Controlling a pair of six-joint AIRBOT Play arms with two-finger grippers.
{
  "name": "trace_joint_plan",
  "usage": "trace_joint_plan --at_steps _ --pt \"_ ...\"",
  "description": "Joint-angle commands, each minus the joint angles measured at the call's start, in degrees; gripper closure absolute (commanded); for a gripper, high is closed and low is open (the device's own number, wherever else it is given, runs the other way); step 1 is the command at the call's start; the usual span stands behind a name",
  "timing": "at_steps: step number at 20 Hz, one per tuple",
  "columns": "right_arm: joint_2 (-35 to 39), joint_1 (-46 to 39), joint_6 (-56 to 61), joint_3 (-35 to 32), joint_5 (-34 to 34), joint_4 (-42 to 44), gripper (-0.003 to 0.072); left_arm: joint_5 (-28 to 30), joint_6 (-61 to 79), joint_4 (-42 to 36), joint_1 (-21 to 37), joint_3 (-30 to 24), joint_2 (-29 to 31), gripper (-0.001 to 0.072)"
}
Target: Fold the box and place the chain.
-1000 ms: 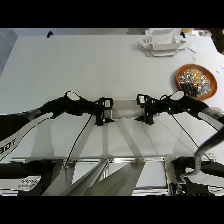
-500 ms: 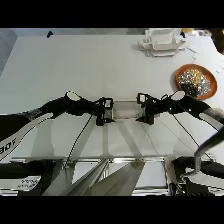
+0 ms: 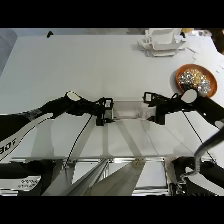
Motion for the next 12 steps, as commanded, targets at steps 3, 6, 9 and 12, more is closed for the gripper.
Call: trace_joint_plan --at_steps 3,6,9,12 --pt "6.1 -3.4 2.2 0.1 3.3 19.4 0.06 0.0 0.0 0.0 0.0 0.1 0.0 0.0697" --pt "6.0 -0.4 2.0 0.0 3.0 24.8 0.0663 0.0 0.0 0.0 0.0 0.1 0.0 0.0697" --pt "3.1 3.4 0.1 0.0 -2.5 27.8 0.0663 0.0 0.0 0.0 0.0 0.1 0.0 0.0697" --pt "-1.9 4.5 0.4 0.0 -10.9 30.9 0.0663 0.0 0.0 0.0 0.0 0.1 0.0 0.0697"
